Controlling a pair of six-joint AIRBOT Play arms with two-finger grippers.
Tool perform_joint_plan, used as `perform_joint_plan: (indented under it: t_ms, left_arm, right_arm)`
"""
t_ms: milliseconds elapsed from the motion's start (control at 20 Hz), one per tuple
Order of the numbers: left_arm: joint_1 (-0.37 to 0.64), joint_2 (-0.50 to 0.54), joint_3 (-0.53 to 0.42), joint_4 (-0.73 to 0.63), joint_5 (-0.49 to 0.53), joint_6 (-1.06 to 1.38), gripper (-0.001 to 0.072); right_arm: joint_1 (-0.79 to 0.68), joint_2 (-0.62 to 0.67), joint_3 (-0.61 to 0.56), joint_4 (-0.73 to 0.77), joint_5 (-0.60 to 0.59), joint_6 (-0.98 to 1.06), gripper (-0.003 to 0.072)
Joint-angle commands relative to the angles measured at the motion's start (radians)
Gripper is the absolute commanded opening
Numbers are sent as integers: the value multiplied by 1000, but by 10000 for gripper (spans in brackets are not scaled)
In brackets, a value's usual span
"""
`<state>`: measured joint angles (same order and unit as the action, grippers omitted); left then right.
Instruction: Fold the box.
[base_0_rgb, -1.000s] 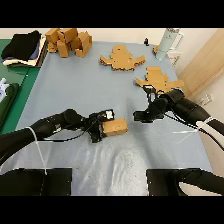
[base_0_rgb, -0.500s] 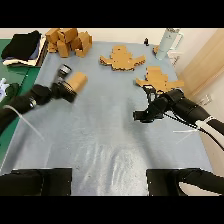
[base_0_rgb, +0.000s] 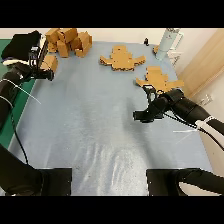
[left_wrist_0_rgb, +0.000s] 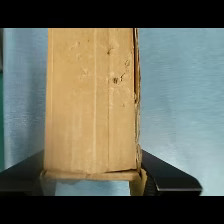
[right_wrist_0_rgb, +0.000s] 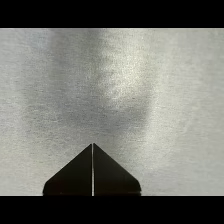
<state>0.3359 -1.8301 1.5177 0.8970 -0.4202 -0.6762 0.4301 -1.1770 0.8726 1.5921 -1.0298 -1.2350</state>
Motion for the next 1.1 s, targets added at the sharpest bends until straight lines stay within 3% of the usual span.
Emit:
perform_joint_plan:
  t_ms: [0,800,850,900,1050]
  left_arm:
    - [17,-107,103,74,-56,-77,437]
    - [25,-145,103,68,-66,-77,440]
    - [26,-144,104,69,-71,-76,495]
    - [27,-144,108,69,-75,-83,706]
    - [56,-122,135,77,-191,-89,710]
  right_arm:
    - [0,0,1,0,0,0,6]
    - [0,0,1,0,0,0,6]
    - [0,0,1,0,0,0,6]
    - [0,0,1,0,0,0,6]
    - [0,0,1,0,0,0,6]
